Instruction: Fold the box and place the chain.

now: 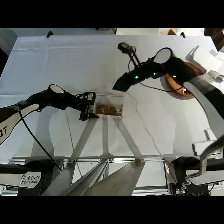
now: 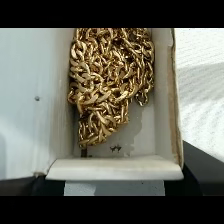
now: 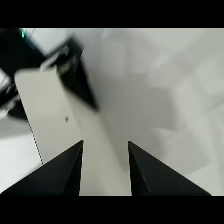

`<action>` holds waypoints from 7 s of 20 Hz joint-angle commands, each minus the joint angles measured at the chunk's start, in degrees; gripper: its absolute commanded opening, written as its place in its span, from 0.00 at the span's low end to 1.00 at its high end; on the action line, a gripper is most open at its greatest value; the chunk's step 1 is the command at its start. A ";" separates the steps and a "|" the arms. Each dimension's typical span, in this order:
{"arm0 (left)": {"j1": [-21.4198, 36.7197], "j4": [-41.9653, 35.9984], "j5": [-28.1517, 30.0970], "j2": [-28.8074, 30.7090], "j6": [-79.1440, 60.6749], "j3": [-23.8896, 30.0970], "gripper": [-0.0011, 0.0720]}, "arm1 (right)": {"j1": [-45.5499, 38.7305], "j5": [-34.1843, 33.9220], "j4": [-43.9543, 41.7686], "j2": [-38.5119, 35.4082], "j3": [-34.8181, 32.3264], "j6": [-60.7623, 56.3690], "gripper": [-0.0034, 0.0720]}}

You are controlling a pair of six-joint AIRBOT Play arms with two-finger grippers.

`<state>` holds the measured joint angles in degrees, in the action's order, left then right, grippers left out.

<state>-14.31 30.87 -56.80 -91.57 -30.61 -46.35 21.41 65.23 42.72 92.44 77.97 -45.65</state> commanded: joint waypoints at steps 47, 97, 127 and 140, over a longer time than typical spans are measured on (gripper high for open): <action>0.00 0.00 0.00 0.00 0.00 -0.02 0.30 | 16.37 -16.48 18.47 -7.67 -15.04 15.56 0.62; -0.02 0.00 0.00 0.00 0.00 -0.02 0.30 | 16.00 -30.25 -5.01 -8.04 -24.35 -16.70 0.06; -0.02 0.00 0.00 0.00 -0.02 -0.02 0.30 | 2.78 -23.63 9.07 -32.04 -35.23 -20.52 0.06; -0.02 -0.17 -0.02 0.00 0.00 -0.02 0.30 | 9.81 -25.66 23.12 -23.65 -35.23 -33.33 0.06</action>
<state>-14.31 30.79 -56.82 -91.57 -30.63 -46.35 27.99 45.06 64.75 65.28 42.72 -76.29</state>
